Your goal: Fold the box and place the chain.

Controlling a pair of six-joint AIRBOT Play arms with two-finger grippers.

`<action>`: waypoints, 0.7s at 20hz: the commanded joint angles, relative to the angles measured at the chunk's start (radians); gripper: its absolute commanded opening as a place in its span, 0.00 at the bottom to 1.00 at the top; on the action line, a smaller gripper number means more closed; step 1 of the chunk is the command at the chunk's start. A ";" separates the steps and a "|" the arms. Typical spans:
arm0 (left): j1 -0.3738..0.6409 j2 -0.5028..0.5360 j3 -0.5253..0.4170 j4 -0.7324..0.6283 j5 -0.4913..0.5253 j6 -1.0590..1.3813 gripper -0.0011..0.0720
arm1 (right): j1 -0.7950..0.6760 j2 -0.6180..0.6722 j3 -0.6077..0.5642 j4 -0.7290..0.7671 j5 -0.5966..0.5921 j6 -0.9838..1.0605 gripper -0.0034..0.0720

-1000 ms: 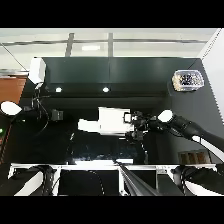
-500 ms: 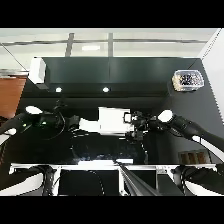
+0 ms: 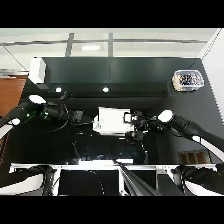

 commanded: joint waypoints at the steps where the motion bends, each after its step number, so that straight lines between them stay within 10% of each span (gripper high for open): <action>1: -0.006 -0.002 0.047 0.004 -0.060 -0.015 0.84 | 0.001 -0.001 0.000 0.000 0.000 0.000 0.61; 14: -0.285 -0.002 0.150 0.213 0.150 -0.301 0.79 | 0.001 -0.001 0.000 0.000 -0.001 0.000 0.61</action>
